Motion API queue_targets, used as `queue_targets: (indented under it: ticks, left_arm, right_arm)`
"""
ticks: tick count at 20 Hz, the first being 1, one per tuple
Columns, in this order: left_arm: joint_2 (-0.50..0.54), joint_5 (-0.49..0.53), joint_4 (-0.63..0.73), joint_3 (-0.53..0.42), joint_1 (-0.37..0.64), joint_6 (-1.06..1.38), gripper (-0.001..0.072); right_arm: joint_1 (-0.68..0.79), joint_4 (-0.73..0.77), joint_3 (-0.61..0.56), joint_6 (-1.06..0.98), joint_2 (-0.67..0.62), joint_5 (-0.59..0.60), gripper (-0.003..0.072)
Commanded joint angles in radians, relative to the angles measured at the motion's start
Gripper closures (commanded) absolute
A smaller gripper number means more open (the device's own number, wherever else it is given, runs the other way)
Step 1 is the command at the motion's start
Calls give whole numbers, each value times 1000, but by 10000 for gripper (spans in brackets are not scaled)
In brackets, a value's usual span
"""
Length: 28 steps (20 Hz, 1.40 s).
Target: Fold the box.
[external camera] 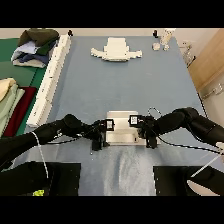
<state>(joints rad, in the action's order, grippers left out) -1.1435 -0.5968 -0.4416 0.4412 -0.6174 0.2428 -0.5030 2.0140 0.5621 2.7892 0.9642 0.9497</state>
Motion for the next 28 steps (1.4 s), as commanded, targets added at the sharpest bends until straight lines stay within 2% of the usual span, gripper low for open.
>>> queue_targets:
  ticks: [1, 6, 7, 8, 10, 13, 16, 17, 19, 21, 22, 25, 26, 28]
  left_arm:
    - [0, 0, 0, 0, 0, 0, 288]
    - [0, 0, 0, 0, 0, 0, 288]
    - [0, 0, 0, 0, 0, 0, 288]
    - [0, 0, 0, 0, 0, 0, 288]
    - [0, 0, 0, 0, 0, 0, 288]
    - [0, 0, 0, 0, 0, 0, 288]
    - [0, 0, 0, 0, 0, 0, 288]
    - [0, 0, 0, 0, 0, 0, 288]
    - [0, 0, 0, 0, 0, 0, 288]
    - [0, 0, 0, 0, 0, 0, 288]
    - [0, 0, 0, 0, 0, 0, 288]
    - [0, 0, 0, 0, 0, 0, 288]
    - [0, 0, 0, 0, 0, 0, 288]
    - [0, 0, 0, 0, 0, 0, 288]
  right_arm:
    - [-19, 37, -1, 5, 1, -24, 641]
    - [-66, 37, -1, 5, 15, -88, 639]
    - [-67, 46, -2, 5, 19, -87, 520]
    - [-67, 61, -2, 6, 21, -85, 304]
    - [-67, 71, -2, 6, 21, -83, 90]
    - [-67, 70, -2, 5, 20, -72, 83]
    - [-66, 55, 0, -39, 7, -35, 115]
    - [-66, 36, 3, -104, -5, -7, 199]
    - [-66, -77, 29, -360, -42, 91, 333]
    - [-64, -276, 52, -672, -83, 171, 573]
    - [-64, -389, 60, -816, -101, 205, 641]
    - [-20, -775, 91, -1203, -146, 303, 682]
    - [29, -814, 99, -1274, -148, 321, 682]
    - [198, -731, 101, -1358, -122, 344, 683]
